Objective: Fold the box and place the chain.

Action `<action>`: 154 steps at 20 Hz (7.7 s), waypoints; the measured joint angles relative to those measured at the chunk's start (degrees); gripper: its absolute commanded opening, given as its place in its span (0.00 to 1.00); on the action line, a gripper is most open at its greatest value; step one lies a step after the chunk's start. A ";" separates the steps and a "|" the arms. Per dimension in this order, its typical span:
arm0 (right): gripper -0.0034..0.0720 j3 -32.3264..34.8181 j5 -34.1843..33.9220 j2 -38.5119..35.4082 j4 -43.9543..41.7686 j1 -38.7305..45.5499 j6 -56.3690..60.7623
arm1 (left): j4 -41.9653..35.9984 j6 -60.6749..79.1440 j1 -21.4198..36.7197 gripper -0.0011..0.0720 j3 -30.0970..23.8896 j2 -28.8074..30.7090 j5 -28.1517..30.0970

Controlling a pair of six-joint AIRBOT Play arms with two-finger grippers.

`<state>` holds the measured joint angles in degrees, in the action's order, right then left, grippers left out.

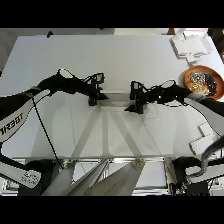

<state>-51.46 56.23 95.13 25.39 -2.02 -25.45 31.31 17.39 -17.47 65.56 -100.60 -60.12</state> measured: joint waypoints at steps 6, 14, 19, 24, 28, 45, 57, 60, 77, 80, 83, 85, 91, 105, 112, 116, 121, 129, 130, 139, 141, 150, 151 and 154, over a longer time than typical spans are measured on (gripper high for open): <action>0.57 0.00 0.04 0.00 0.02 0.00 -0.04 | 0.00 0.00 0.00 0.03 0.00 0.00 0.04; 0.57 0.00 0.09 0.00 0.04 0.00 -0.09 | -0.02 -0.02 0.00 0.03 0.00 0.00 0.07; 0.57 0.00 0.11 0.00 0.07 0.00 -0.11 | -0.02 -0.04 0.00 0.03 0.00 0.00 0.09; 0.57 0.00 0.13 0.00 0.07 0.00 -0.11 | -0.28 -0.02 0.00 0.03 -0.02 0.00 0.11; 0.57 0.00 0.13 0.00 0.07 0.00 -0.11 | -0.44 -0.04 0.00 0.03 -0.02 0.00 0.04; 0.57 0.02 0.13 0.00 0.02 -0.02 -0.04 | 0.28 -0.13 3.30 0.51 -0.04 2.86 -0.39; 0.57 0.02 0.11 0.00 0.04 -0.02 -0.09 | 14.64 -17.40 4.55 0.02 -0.04 11.82 -15.91; 0.57 0.02 0.11 0.00 0.07 -0.02 -0.09 | 10.88 -18.32 1.36 0.02 -0.04 12.17 -17.97; 0.57 0.02 0.15 0.00 0.04 -0.02 -0.09 | 6.40 -34.73 -0.59 0.03 -0.04 6.51 10.36; 0.57 0.02 0.15 0.00 0.04 0.00 -0.09 | 6.43 -35.45 -0.39 0.03 -0.04 6.40 9.70; 0.57 0.02 0.15 0.00 0.07 -0.02 -0.13 | 6.62 -35.63 -0.09 0.03 -0.04 8.00 8.96; 0.57 0.02 0.15 0.00 0.07 -0.02 -0.13 | 6.71 -35.67 0.28 0.03 -0.04 9.99 8.07; 0.57 0.02 0.15 0.00 0.07 -0.02 -0.11 | 8.63 -35.78 2.32 0.03 -0.04 17.25 0.76; 0.57 0.02 0.15 0.00 0.07 -0.02 -0.11 | 22.64 -35.39 0.72 0.04 -6.78 20.15 4.13; 0.57 0.02 0.13 0.00 0.04 -0.02 -0.09 | 34.67 -35.80 -0.42 0.03 -7.61 17.81 6.49; 0.57 0.02 0.13 0.00 0.04 -0.02 -0.09 | 39.76 -36.70 -0.55 0.03 -7.67 17.31 6.14; 0.57 0.02 0.15 0.00 0.07 -0.02 -0.09 | 41.97 -37.07 -0.57 0.03 -7.69 16.90 5.03; 0.57 0.02 0.13 0.00 0.07 -0.02 -0.09 | 43.10 -37.13 -2.23 0.03 -7.93 15.34 4.74; 0.57 0.02 0.13 0.00 0.04 -0.02 -0.09 | 43.21 -37.13 -2.34 0.03 -7.93 15.50 4.90; 0.57 0.02 0.15 0.00 0.07 -0.02 -0.09 | 44.68 -36.92 -2.51 0.03 -7.93 23.26 6.82; 0.57 0.02 0.15 0.00 0.04 -0.02 -0.09 | 42.27 -36.89 -2.51 0.09 -7.93 25.00 7.87; 0.57 0.02 0.15 0.00 0.04 -0.02 -0.11 | 24.98 -26.67 -2.60 0.74 -7.93 21.64 10.64; 0.57 0.02 0.15 0.00 0.04 -0.02 -0.11 | 24.30 -25.33 -2.60 0.74 -7.93 20.37 10.67; 0.57 0.02 0.15 0.00 0.07 -0.02 -0.11 | 23.12 -22.12 -2.64 0.74 -7.93 16.61 10.78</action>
<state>-51.44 56.38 95.13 25.45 -2.04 -25.56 54.43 -4.73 -20.12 57.63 -83.99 -49.34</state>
